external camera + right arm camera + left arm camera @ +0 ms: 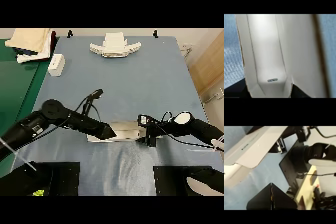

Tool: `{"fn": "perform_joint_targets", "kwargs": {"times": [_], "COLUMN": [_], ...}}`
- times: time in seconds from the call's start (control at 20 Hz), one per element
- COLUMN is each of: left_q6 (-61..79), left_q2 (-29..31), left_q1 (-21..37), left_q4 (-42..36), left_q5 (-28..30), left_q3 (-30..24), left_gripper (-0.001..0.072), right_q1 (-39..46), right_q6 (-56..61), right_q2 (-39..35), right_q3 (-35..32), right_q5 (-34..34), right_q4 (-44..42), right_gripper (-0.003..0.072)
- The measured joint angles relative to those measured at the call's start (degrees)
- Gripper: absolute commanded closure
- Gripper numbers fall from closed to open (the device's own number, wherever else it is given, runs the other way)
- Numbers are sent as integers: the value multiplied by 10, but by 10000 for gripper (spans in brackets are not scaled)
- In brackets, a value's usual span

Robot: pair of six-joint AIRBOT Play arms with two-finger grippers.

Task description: Fold the box.

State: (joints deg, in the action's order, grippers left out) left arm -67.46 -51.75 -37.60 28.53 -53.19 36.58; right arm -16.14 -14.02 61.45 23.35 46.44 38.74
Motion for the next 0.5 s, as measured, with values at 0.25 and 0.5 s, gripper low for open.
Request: {"fn": "perform_joint_targets", "kwargs": {"times": [0.25, 0.5], "left_q6": [-64, -80], "left_q2": [-75, -132], "left_q1": [-35, -24], "left_q4": [-14, -15], "left_q5": [123, 225], "left_q3": [31, 56], "left_gripper": [695, 696], "right_q1": [0, 0], "right_q6": [0, 0], "right_q2": [0, 0], "right_q3": [0, 0], "right_q5": [0, 0], "right_q4": [0, 0], "right_gripper": [175, 175]}}
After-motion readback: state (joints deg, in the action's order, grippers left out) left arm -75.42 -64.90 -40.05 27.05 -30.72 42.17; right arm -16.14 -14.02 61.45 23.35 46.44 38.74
